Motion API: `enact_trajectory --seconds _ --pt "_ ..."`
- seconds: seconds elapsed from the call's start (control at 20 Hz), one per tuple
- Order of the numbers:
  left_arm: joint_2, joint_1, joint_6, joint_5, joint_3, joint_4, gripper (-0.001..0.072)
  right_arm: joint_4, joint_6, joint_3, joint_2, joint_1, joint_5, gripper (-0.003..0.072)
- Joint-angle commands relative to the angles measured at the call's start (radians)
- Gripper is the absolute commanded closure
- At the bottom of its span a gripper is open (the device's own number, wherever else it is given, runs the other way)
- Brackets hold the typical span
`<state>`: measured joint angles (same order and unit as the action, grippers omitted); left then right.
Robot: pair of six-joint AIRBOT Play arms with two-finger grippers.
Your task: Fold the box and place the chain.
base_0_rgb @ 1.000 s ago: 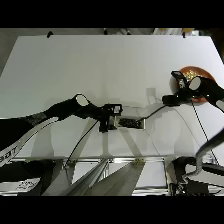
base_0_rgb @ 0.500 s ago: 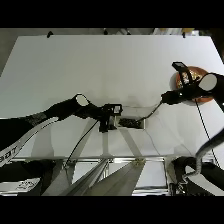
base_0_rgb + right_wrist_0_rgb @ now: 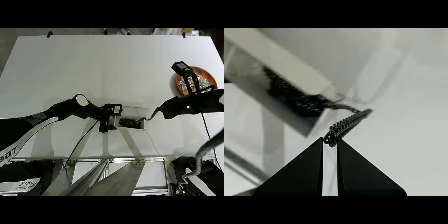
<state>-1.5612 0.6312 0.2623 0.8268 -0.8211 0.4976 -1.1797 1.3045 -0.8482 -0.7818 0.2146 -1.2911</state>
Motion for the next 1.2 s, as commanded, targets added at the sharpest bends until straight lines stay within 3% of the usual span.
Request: enact_trajectory --seconds 0.0,0.2,0.65,1.15 --pt "0.0 0.0 0.0 0.0 0.0 0.0 0.0454 0.09 0.0 0.0 0.05 0.058 -0.037 0.0672" --pt "0.0 0.0 0.0 0.0 0.0 0.0 0.0454 0.116 0.0 0.0 0.054 0.149 0.002 0.0672" --pt "0.0 0.0 0.0 0.0 0.0 0.0 0.0454 0.137 0.0 0.0 0.032 0.335 0.297 0.0672" --pt "0.0 0.0 0.0 0.0 0.0 0.0 0.0454 0.067 0.0 0.001 -0.096 0.335 0.27 0.0672"
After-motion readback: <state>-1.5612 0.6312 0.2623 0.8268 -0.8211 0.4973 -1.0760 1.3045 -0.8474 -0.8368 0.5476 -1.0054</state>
